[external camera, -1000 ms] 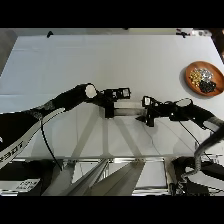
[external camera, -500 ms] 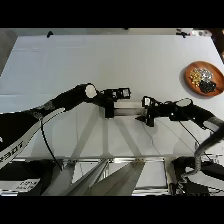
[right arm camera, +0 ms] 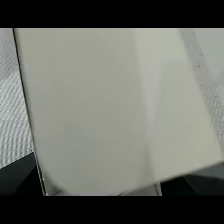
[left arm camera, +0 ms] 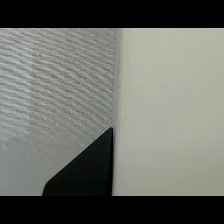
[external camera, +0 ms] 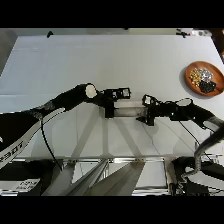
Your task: Fold the box and place the chain.
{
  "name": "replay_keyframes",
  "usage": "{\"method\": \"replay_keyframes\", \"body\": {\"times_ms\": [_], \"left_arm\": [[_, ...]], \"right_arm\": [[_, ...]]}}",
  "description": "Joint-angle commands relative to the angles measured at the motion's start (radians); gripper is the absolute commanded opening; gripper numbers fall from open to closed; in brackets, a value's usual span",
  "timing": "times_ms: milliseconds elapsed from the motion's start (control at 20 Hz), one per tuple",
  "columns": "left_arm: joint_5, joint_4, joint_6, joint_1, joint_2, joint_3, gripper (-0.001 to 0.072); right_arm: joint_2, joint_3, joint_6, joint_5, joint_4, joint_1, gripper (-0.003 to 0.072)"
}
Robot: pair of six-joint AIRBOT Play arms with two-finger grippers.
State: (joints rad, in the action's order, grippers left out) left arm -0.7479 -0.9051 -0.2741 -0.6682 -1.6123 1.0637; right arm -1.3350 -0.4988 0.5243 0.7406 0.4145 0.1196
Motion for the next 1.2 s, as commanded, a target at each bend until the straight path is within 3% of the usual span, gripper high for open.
{"method": "replay_keyframes", "body": {"times_ms": [0,50,250,350,400,600,800,1000,1150], "left_arm": [[0.000,0.000,0.001,0.000,0.000,0.000,0.0014],[-0.001,0.000,0.000,0.000,0.000,0.000,0.0014],[0.000,0.000,0.000,0.000,0.000,0.000,0.0014],[0.000,0.000,0.000,0.000,0.000,0.000,0.0014],[0.000,0.000,0.000,0.000,0.000,0.000,0.0014],[0.000,0.000,0.000,0.000,0.000,0.000,0.0014],[0.000,0.000,0.000,0.000,0.000,0.000,0.0014],[0.000,0.000,0.001,0.000,0.000,0.000,0.0014],[0.000,0.000,0.000,0.000,0.000,0.000,0.0014]], "right_arm": [[0.001,0.000,-0.001,0.016,-0.018,0.001,0.0566],[0.001,0.000,0.001,0.019,-0.026,0.001,0.0512],[0.001,0.000,0.009,0.022,-0.033,0.001,0.0513],[0.001,0.000,0.028,0.022,-0.040,0.001,0.0570],[0.001,0.000,0.037,0.019,-0.051,0.001,0.0659],[0.001,0.000,0.069,0.009,-0.058,0.001,0.0675],[0.001,0.000,0.256,0.011,-0.057,0.002,0.0674],[0.001,0.000,0.262,0.033,-0.056,0.002,0.0652],[0.001,0.000,0.262,0.056,-0.055,0.002,0.0521]]}}
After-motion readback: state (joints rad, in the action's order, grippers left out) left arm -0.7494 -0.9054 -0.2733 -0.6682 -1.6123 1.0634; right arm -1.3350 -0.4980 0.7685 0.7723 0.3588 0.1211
